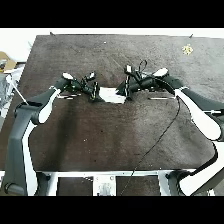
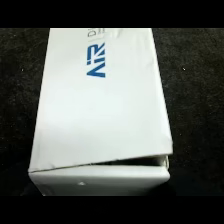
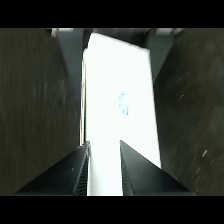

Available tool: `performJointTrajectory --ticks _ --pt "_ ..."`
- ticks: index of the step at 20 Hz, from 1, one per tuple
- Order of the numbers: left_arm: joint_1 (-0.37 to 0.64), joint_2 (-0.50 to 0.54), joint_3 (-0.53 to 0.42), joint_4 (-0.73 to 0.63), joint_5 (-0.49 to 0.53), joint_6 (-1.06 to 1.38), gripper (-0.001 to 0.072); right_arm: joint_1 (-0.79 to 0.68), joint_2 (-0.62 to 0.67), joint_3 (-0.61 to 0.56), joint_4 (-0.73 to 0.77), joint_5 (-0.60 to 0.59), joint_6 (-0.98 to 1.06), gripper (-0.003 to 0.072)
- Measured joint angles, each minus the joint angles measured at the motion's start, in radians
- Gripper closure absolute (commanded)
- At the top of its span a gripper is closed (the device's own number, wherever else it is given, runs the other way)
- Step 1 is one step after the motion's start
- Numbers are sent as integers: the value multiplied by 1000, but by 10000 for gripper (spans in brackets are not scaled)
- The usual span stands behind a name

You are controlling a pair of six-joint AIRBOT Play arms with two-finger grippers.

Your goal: Fold the box and place the chain.

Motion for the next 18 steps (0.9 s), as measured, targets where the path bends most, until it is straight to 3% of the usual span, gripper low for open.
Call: performJointTrajectory --ticks 1,2,3,4,8,18 --pt "0 0 0 0 0 0 246 0 2 1 33 9 2 468" --pt "0 0 0 0 1 0 246 0 3 1 61 14 2 515" --pt "0 0 0 0 2 0 246 0 4 1 93 15 3 639" --pt "0 0 0 0 3 0 245 0 5 2 128 16 10 660" --pt "0 0 0 0 3 0 246 17 0 2 169 -19 68 678" --pt "0 0 0 1 5 4 245 53 -72 3 -39 -53 251 679"
